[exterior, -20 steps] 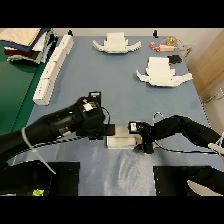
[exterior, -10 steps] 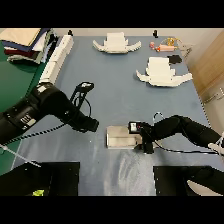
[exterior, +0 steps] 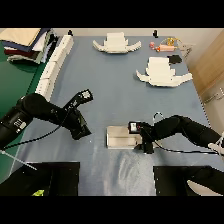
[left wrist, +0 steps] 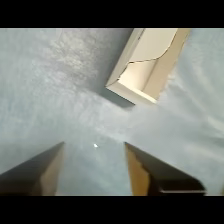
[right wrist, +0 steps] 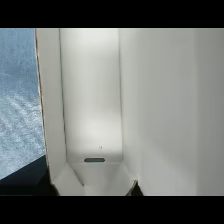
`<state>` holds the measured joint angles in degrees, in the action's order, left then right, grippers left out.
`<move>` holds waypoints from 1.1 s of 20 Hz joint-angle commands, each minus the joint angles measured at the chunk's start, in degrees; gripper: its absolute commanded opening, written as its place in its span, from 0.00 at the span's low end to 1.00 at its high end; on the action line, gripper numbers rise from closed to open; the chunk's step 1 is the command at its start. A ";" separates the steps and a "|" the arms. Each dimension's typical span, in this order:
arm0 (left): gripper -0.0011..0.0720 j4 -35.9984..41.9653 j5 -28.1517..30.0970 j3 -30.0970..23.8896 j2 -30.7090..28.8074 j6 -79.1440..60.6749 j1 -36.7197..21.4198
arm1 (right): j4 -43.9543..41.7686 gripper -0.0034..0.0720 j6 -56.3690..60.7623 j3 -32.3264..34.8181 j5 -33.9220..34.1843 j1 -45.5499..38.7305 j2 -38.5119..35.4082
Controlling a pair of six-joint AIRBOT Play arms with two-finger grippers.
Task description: Fold the box.
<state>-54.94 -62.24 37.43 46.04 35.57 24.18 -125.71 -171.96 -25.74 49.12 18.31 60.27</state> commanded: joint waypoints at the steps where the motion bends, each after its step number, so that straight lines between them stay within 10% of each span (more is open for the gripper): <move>1: 0.86 3.08 9.79 -6.03 -0.22 -16.06 -1.31 | -0.02 0.72 0.00 -0.02 -0.02 0.00 0.02; 11: 0.97 22.97 21.53 -13.86 11.28 -45.09 10.10 | -0.02 0.72 0.00 -0.02 -0.02 0.00 0.02; 22: 0.97 25.05 26.71 -13.20 15.56 -47.17 16.57 | -0.02 0.72 0.00 -0.02 -0.02 0.00 0.02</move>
